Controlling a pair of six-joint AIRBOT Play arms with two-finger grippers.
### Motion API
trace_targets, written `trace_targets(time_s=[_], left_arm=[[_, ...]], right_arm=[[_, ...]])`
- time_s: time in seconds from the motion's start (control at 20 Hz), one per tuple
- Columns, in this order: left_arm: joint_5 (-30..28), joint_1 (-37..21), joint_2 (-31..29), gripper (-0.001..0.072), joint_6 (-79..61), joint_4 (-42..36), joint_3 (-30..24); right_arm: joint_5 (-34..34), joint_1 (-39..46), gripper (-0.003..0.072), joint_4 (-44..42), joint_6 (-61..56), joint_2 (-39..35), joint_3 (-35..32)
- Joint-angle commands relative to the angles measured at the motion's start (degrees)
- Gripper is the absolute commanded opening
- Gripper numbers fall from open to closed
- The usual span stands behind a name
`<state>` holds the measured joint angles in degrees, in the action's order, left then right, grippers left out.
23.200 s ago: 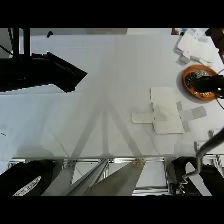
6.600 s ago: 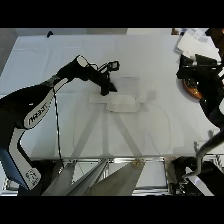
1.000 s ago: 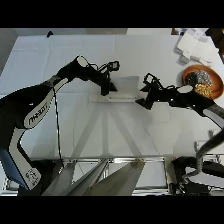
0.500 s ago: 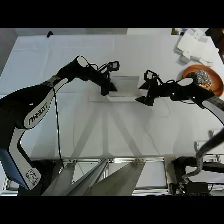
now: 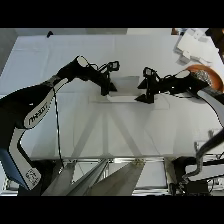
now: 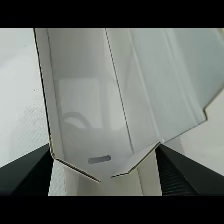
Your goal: Fold the box and place the chain.
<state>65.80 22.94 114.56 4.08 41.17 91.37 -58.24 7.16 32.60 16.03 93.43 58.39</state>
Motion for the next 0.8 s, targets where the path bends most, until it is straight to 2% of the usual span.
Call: trace_targets(time_s=[0.0,0.2,0.45,0.75], left_arm=[[0.0,0.0,0.0,0.0006,0.0,0.0,0.0],[0.0,0.0,0.0,0.0006,0.0,0.0,0.0],[0.0,0.0,0.0,0.0006,0.0,0.0,0.0],[0.0,0.0,0.0,0.0006,0.0,0.0,0.0]], right_arm=[[-5.0,0.9,0.0709,-0.4,-0.2,2.8,2.3],[-9.3,2.0,0.0709,-1.8,1.0,6.0,4.0],[-15.0,2.0,0.0709,-2.8,0.9,10.6,9.8],[-16.0,1.1,0.0709,0.2,1.0,11.5,10.4]])
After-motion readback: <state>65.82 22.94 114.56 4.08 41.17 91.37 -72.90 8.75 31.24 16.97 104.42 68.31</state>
